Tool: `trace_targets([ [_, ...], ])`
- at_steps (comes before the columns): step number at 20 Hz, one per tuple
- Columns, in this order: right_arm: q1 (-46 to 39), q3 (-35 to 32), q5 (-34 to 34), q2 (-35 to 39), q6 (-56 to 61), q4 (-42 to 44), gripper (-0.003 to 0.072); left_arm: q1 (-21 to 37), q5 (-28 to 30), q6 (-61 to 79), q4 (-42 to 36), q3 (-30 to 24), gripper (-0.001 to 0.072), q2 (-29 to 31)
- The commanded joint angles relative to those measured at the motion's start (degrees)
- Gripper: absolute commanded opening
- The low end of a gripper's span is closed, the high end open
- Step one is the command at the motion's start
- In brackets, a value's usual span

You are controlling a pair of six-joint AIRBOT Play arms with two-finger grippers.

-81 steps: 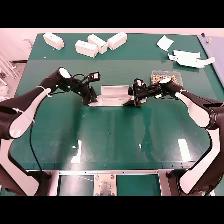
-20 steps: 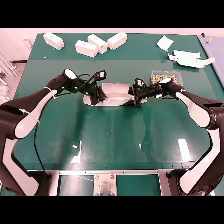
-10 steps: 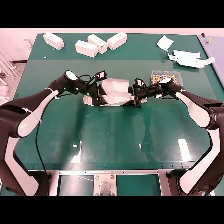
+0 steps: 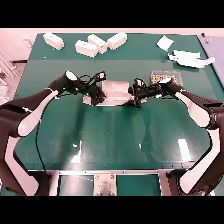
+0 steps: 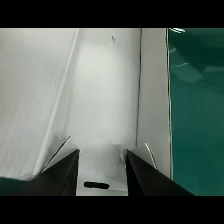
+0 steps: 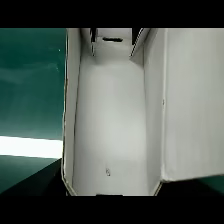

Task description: Fold the box and place the chain.

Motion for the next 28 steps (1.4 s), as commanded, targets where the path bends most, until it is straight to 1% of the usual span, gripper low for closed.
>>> trace_targets([
  [1, 0.02, 0.0, 0.09, -0.04, -0.04, -0.04, 0.0477, 1.64, -1.86, 0.83, -0.48, 0.02, 0.0358, 0.61],
  [7, 0.02, 0.0, 0.09, -0.04, -0.04, -0.04, 0.0477, 6.64, -8.13, -1.42, -0.66, 0.15, 0.0359, 4.35],
  [10, 0.02, 0.0, 0.09, -0.04, -0.04, -0.04, 0.0477, 8.59, -10.4, -5.44, 0.09, 0.13, 0.0358, 6.58],
  [12, 0.02, 0.0, 0.09, -0.04, -0.04, -0.04, 0.0477, 10.19, -12.31, -9.77, 2.12, 0.13, 0.0356, 7.48],
  [14, 0.02, 0.0, 0.09, -0.04, -0.04, -0.04, 0.0477, 12.22, -14.16, -14.45, 3.98, -0.02, 0.018, 7.52],
  [15, 0.02, 0.0, 0.09, -0.04, -0.04, -0.04, 0.0477, 13.44, -14.93, -17.09, 4.33, -0.04, 0.0111, 7.52],
  [16, 0.02, 0.0, 0.09, -0.04, -0.04, -0.04, 0.0477, 14.56, -15.21, -19.26, 4.31, -0.02, 0.011, 7.52],
  [17, 0.02, 0.0, 0.09, -0.04, -0.04, -0.04, 0.0477, 15.65, -15.28, -21.75, 4.28, -0.04, 0.0025, 7.52],
  [18, 0.02, 0.0, 0.09, -0.04, -0.04, -0.04, 0.0477, 16.5, -15.1, -24.15, 4.31, -0.04, 0.0024, 7.52],
  [22, 0.02, 0.0, 0.09, -0.04, -0.04, -0.04, 0.0477, 18.16, -11.02, -36.61, 4.79, -0.98, 0.0023, 7.52],
  [24, 0.02, 0.0, 0.09, -0.04, -0.04, -0.04, 0.0477, 18.14, -9.46, -41.62, 4.94, -4.24, 0.0023, 7.5],
  [26, 0.02, 0.0, 0.09, -0.04, -0.04, -0.04, 0.0477, 18.16, -8.59, -43.04, 4.92, -7.69, 0.0023, 7.5],
  [28, 0.02, 0.0, 0.09, -0.04, -0.04, -0.04, 0.0477, 18.16, -7.69, -43.82, 4.94, -9.84, 0.0023, 7.5],
])
